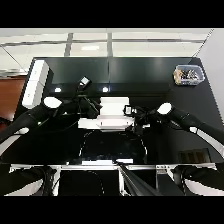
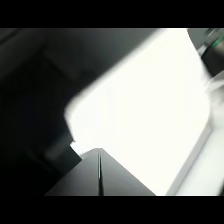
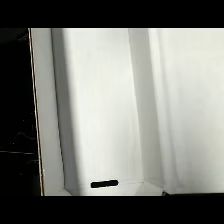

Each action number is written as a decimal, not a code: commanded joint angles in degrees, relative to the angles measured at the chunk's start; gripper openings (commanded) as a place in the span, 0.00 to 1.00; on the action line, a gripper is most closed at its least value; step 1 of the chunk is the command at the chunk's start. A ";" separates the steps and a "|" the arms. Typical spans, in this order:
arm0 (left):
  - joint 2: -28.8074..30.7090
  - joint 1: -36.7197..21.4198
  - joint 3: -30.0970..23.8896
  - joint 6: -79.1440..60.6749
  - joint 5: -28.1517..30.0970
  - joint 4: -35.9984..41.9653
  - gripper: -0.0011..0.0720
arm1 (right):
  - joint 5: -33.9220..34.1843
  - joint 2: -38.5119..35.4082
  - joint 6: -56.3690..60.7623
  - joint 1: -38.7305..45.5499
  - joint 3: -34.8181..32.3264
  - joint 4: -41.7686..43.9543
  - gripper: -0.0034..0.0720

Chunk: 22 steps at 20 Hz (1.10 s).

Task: Fold the box and place the chain.

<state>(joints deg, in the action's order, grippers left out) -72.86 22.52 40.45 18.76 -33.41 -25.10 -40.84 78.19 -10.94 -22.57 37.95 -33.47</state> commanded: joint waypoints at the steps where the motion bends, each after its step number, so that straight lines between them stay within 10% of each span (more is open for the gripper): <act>1: -5.01 0.22 0.94 -0.55 -3.76 -2.14 0.05 | 0.00 0.04 0.00 -0.07 0.00 0.00 0.31; 9: -5.81 -2.03 4.98 0.39 -7.80 -8.85 0.05 | 0.02 0.04 0.02 -0.07 0.00 0.00 0.31; 18: 14.36 -11.85 2.19 -0.15 -21.38 -19.52 0.08 | 0.02 0.04 0.02 -0.07 0.00 0.00 0.31; 19: 14.25 -11.17 0.00 -4.57 -22.58 -19.43 0.36 | 0.02 0.04 0.02 -0.07 0.00 0.00 0.31; 20: 13.92 -10.21 -2.23 -9.51 -21.44 -19.43 0.86 | 0.02 0.04 0.02 -0.07 0.00 0.00 0.31; 22: 12.76 -8.11 -6.10 -17.73 -16.65 -19.58 0.98 | 0.02 0.04 0.02 -0.07 0.00 0.00 0.31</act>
<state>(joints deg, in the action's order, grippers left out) -60.51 12.97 39.03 12.73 -52.05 -43.94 -40.82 78.19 -10.90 -22.59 37.93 -33.47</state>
